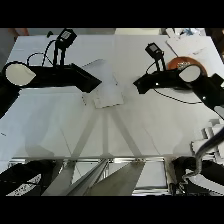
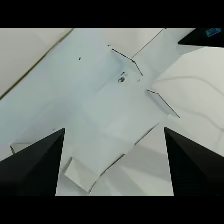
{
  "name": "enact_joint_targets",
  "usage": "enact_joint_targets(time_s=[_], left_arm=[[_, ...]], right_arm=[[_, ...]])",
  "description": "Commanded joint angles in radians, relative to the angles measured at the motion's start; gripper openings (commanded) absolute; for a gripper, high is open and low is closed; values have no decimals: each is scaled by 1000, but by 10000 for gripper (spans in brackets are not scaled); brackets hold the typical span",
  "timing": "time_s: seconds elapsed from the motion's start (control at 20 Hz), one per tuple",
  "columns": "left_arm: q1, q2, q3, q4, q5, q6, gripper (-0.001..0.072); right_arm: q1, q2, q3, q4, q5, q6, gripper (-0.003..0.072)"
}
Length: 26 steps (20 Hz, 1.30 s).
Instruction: Fold the box and place the chain.
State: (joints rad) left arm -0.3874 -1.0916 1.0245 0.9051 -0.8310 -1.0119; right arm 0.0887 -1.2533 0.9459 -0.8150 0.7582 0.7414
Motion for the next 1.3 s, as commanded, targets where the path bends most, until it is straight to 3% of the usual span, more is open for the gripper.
enact_joint_targets(time_s=[0.0, 0.3, 0.8, 1.1, 1.25], left_arm=[[-1, -1, 0, 0, 0, 0, 694], [-1, -1, 0, 0, 0, 0, 694], [-1, -1, 0, 0, 0, 0, 694], [-1, -1, 0, 0, 0, 0, 694], [-1, -1, 0, 0, 0, 0, 694]], right_arm=[[9, -55, -58, 1, -100, -17, 13], [9, -137, -79, 83, -198, -18, 13], [3, -130, -89, 118, -249, -16, 13], [2, 80, -303, 121, -498, -13, 12], [3, 98, -381, 122, -518, -10, 12]])
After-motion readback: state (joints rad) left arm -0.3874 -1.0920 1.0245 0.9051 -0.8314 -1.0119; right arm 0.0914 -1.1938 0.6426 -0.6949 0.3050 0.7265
